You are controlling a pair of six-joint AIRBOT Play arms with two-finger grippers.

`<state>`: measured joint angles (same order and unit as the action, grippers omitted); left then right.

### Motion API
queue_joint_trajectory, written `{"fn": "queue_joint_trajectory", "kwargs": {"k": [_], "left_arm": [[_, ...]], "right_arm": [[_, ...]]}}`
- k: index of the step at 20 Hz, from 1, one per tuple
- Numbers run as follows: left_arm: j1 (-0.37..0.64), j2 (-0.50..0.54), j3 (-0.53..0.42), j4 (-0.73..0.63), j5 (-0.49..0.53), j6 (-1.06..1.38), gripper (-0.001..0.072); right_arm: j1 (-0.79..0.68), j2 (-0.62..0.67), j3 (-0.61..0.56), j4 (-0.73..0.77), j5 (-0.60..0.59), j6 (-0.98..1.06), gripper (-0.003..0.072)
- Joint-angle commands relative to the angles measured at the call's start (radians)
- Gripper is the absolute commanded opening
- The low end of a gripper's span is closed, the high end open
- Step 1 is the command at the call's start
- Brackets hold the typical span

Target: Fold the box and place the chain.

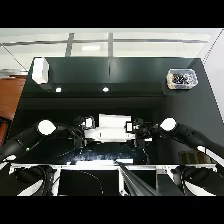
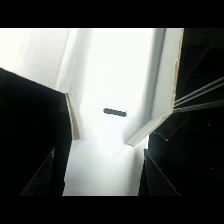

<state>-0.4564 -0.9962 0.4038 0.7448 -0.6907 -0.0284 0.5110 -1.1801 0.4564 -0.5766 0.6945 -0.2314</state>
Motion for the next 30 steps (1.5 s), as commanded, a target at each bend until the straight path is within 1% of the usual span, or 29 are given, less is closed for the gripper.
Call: {"fn": "queue_joint_trajectory", "kwargs": {"k": [1, 3, 6, 7, 9, 10, 11, 12, 19, 20, 21, 24, 29, 30], "left_arm": [[-0.006, -0.021, 0.028, -0.006, -0.021, 0.031, 0.0615], [-0.006, -0.054, 0.06, -0.006, -0.038, 0.047, 0.0615], [-0.006, -0.106, 0.097, 0.031, -0.106, 0.052, 0.0615], [-0.006, -0.115, 0.104, 0.067, -0.112, 0.052, 0.0615], [-0.006, -0.125, 0.109, 0.082, -0.111, 0.052, 0.0612], [-0.006, -0.127, 0.112, 0.08, -0.111, 0.052, 0.0537], [-0.013, -0.127, 0.114, 0.077, -0.109, 0.052, 0.0411], [-0.019, -0.128, 0.114, 0.077, -0.098, 0.052, 0.0393], [-0.056, -0.148, 0.115, 0.031, -0.07, 0.052, 0.0391], [-0.056, -0.148, 0.115, 0.029, -0.07, 0.051, 0.037], [-0.056, -0.148, 0.115, 0.029, -0.068, 0.051, 0.0328], [-0.056, -0.148, 0.115, 0.016, -0.041, 0.051, 0.0328], [-0.056, -0.149, 0.115, -0.13, -0.044, 0.051, 0.0327], [-0.056, -0.15, 0.115, -0.133, -0.05, 0.051, 0.0286]], "right_arm": [[0.0, 0.0, 0.0, 0.0, 0.0, 0.0, 0.0414], [0.0, 0.0, 0.0, 0.0, 0.0, 0.0, 0.0414], [0.0, 0.0, 0.0, 0.0, 0.001, 0.002, 0.0414], [0.0, 0.0, 0.0, 0.0, 0.001, 0.003, 0.0414], [0.0, 0.0, 0.0, 0.0, 0.001, 0.003, 0.0414], [0.0, 0.0, 0.0, 0.0, 0.001, 0.003, 0.0414], [0.0, 0.0, 0.0, 0.0, 0.001, 0.003, 0.0414], [0.0, 0.0, 0.0, 0.0, 0.001, 0.003, 0.0414], [0.0, 0.0, 0.0, 0.0, 0.0, 0.003, 0.0413], [0.0, 0.0, 0.0, 0.0, 0.0, 0.003, 0.0414], [0.0, 0.0, 0.0, 0.0, 0.0, 0.003, 0.0414], [0.0, 0.0, 0.0, 0.0, 0.0, 0.003, 0.0414], [0.0, 0.0, 0.0, 0.0, 0.0, 0.003, 0.0414], [0.0, 0.0, 0.0, 0.0, 0.0, 0.003, 0.0414]]}}
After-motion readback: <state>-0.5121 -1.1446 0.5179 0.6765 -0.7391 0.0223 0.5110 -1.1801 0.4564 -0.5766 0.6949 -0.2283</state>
